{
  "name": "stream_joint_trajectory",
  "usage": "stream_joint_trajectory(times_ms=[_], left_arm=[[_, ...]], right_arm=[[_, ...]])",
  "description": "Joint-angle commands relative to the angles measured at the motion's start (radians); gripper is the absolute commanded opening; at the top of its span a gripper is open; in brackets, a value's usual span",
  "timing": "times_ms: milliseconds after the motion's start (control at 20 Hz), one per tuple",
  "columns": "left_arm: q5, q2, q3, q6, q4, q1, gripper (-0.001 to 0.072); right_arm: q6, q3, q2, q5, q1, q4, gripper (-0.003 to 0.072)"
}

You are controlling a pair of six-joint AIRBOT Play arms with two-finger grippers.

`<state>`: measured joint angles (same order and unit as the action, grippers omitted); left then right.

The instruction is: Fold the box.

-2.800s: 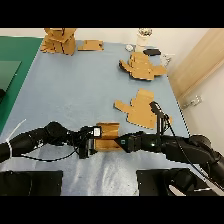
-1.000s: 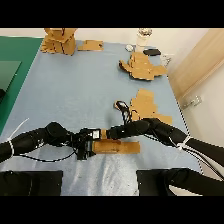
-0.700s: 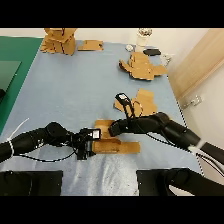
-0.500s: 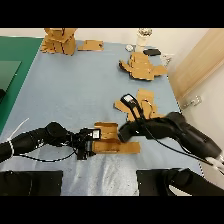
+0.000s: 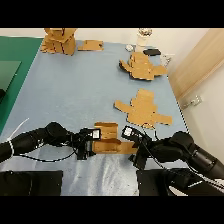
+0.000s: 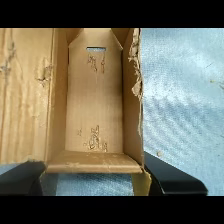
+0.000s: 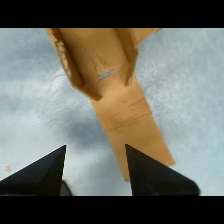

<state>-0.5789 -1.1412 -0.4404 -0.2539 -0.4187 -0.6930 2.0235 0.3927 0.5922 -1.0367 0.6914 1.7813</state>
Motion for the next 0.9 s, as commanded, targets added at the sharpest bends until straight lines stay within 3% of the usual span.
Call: stream_joint_trajectory(times_ms=[0, 150, 450, 550, 800, 850], left_arm=[[0.000, -0.001, 0.001, 0.000, 0.000, 0.001, 0.0600], [0.000, -0.001, 0.001, 0.000, 0.000, 0.001, 0.0600], [0.000, -0.001, 0.000, 0.000, 0.000, 0.001, 0.0599], [0.000, -0.001, 0.001, 0.000, 0.000, 0.001, 0.0599], [0.000, -0.001, 0.000, 0.000, 0.000, 0.001, 0.0600], [0.000, -0.001, 0.000, 0.000, 0.000, 0.001, 0.0600]], right_arm=[[0.039, -0.026, 0.053, 0.151, 0.005, -0.049, 0.0589], [0.059, -0.019, 0.108, 0.165, 0.006, -0.002, 0.0589], [0.301, -0.018, 0.127, 0.239, 0.009, 0.089, 0.0589], [0.344, -0.018, 0.134, 0.312, 0.009, 0.089, 0.0493], [0.406, -0.018, 0.164, 0.357, 0.009, 0.123, 0.0473], [0.409, -0.018, 0.167, 0.354, 0.011, 0.148, 0.0411]])
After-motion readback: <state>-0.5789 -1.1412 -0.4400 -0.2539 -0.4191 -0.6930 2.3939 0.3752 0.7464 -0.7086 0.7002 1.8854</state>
